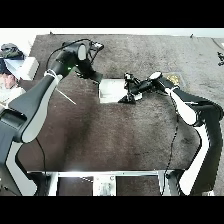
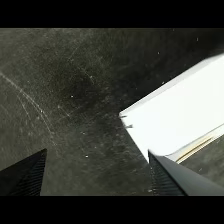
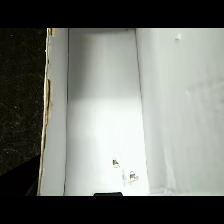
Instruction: Fold the box and place the chain.
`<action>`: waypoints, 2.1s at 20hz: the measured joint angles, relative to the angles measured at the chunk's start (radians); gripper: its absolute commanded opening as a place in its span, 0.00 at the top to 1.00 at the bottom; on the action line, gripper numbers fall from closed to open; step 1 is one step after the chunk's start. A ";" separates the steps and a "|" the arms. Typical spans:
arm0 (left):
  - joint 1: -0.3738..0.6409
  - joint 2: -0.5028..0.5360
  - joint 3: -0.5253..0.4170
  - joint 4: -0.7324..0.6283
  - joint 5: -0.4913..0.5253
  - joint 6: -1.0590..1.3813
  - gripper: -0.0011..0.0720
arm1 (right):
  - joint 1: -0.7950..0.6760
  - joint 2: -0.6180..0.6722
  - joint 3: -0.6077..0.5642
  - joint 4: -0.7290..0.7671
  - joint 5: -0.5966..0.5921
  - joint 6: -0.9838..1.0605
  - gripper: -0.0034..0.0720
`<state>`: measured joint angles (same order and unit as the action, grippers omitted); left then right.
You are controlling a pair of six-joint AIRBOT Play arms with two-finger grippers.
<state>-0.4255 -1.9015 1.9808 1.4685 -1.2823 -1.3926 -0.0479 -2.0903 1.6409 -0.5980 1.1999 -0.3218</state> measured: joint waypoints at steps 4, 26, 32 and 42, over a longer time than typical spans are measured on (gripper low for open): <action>0.122 0.002 -0.082 -0.264 0.045 0.282 0.01 | 0.000 0.000 0.000 0.000 0.000 0.000 0.37; 0.290 -0.107 -0.298 -0.805 0.056 1.389 0.00 | 0.000 0.000 0.000 0.000 0.000 0.000 0.37; 0.282 -0.153 -0.303 -0.906 -0.013 1.623 0.00 | 0.000 0.000 0.000 0.000 0.000 0.000 0.37; 0.281 -0.178 -0.304 -0.975 -0.048 1.725 0.00 | 0.000 0.000 0.000 0.000 0.000 0.000 0.37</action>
<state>-0.1448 -2.0796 1.6764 0.4938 -1.3308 0.3325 -0.0479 -2.0903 1.6409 -0.5980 1.1999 -0.3218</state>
